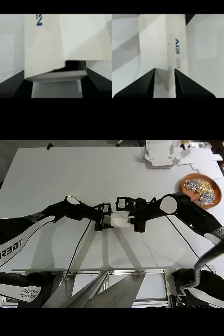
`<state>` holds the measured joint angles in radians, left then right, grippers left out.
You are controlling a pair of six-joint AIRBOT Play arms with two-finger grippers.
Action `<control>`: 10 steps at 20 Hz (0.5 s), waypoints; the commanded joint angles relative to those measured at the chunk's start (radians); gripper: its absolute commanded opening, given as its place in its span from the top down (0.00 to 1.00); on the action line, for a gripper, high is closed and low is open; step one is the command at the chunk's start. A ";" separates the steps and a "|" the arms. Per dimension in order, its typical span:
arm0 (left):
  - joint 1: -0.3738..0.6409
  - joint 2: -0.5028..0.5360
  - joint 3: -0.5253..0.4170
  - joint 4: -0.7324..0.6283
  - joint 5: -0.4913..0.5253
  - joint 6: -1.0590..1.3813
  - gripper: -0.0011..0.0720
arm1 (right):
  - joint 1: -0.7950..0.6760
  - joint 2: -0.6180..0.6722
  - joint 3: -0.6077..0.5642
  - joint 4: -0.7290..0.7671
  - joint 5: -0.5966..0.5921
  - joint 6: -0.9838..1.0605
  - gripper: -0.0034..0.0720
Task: Fold the box and place the chain.
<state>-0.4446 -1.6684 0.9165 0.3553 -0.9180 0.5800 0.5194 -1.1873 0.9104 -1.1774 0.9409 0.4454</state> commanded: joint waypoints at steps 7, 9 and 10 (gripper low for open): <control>0.000 0.000 0.000 0.000 0.002 -0.002 0.70 | 0.001 -0.003 -0.001 -0.025 -0.023 0.022 0.60; 0.000 0.000 0.000 0.000 0.002 -0.002 0.70 | 0.001 -0.003 -0.009 -0.031 -0.055 0.028 0.64; 0.000 0.000 0.000 0.000 0.002 -0.002 0.70 | 0.001 -0.003 -0.016 -0.031 -0.067 0.028 0.64</control>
<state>-0.4446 -1.6684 0.9161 0.3542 -0.9150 0.5770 0.5194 -1.1900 0.9039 -1.2026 0.9157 0.4644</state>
